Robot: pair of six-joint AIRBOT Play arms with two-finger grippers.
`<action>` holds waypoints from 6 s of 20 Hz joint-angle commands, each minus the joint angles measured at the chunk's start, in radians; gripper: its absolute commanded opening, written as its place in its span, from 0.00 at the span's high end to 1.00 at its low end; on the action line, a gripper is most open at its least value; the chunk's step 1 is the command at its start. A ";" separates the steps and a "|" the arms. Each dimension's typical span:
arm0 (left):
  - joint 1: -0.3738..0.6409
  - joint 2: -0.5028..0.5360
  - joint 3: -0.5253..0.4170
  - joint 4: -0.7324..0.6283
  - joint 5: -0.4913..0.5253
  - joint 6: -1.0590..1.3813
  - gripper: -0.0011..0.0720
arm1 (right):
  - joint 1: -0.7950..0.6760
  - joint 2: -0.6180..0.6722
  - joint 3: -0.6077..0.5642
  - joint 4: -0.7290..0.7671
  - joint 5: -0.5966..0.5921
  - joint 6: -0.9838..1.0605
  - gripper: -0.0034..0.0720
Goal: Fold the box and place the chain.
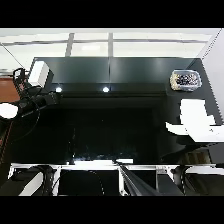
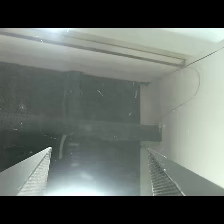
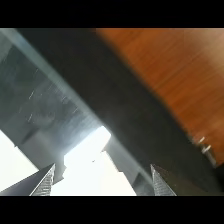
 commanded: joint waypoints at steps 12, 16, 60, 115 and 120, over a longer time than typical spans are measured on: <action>0.000 0.000 0.000 -0.003 -0.072 0.000 0.01 | 0.094 -0.039 0.033 -0.029 0.199 -0.179 0.94; 0.000 0.000 0.000 -0.003 -0.072 0.001 0.01 | 0.100 0.020 -0.020 0.102 0.211 -0.207 0.94; -0.237 -0.863 0.564 -0.417 -0.962 0.727 0.66 | 1.477 0.742 -1.017 1.111 -0.908 -0.474 0.94; -0.497 -0.588 0.273 -0.291 -0.389 1.383 0.95 | 1.738 0.653 -0.936 0.407 -0.758 -0.874 0.00; -0.497 -0.588 0.273 -0.291 -0.389 1.383 0.95 | 1.736 0.683 -0.929 0.402 -0.770 -0.874 0.00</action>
